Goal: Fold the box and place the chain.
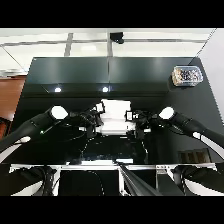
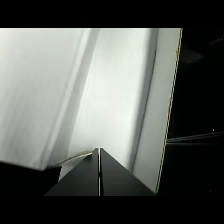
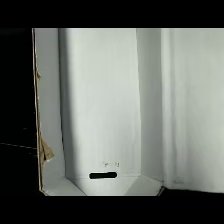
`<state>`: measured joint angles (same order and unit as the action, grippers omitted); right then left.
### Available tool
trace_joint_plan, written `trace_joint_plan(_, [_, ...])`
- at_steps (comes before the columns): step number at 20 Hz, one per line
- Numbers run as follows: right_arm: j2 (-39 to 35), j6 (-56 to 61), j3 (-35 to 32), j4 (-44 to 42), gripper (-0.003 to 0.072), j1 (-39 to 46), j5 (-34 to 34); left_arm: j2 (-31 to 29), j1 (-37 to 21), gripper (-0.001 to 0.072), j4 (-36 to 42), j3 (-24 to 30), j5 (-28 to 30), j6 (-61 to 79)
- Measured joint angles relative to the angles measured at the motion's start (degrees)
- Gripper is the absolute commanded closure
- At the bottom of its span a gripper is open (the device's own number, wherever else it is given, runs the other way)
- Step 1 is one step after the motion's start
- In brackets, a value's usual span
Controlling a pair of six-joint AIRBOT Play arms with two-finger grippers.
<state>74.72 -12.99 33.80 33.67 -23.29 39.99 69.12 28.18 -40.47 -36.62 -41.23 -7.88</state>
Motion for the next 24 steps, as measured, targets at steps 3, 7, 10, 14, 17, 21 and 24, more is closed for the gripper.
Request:
trace_joint_plan(3, [0.00, -0.02, 0.00, 0.00, 0.0245, 0.00, 0.00, -4.66, -3.34, 0.0683, -11.17, -1.25, -3.08, -13.35])
trace_joint_plan(7, [0.00, -0.02, 0.00, 0.00, 0.0245, 0.00, 0.00, -11.10, -13.18, 0.0681, -21.99, -1.73, -6.58, -37.38])
trace_joint_plan(10, [0.00, -0.02, 0.00, 0.00, 0.0246, -0.02, 0.00, -11.69, -23.15, 0.0682, -22.08, -1.16, -12.85, -55.54])
trace_joint_plan(14, [0.00, -0.02, 0.00, 0.00, 0.0246, -0.02, 0.00, -6.54, -32.13, 0.0682, -12.17, 2.47, -22.12, -62.18])
trace_joint_plan(17, [0.00, -0.02, 0.00, 0.00, 0.0246, 0.00, 0.00, -0.94, -32.28, 0.0683, -5.29, 3.89, -23.91, -61.92])
trace_joint_plan(21, [0.00, -0.02, 0.00, 0.00, 0.0246, 0.00, 0.00, 4.85, -26.93, 0.0682, -0.33, 3.39, -22.77, -59.89])
trace_joint_plan(24, [0.00, -0.02, 0.00, 0.02, 0.0246, 0.00, 0.00, 6.82, -23.78, 0.0682, 4.79, 2.25, -22.67, -54.27])
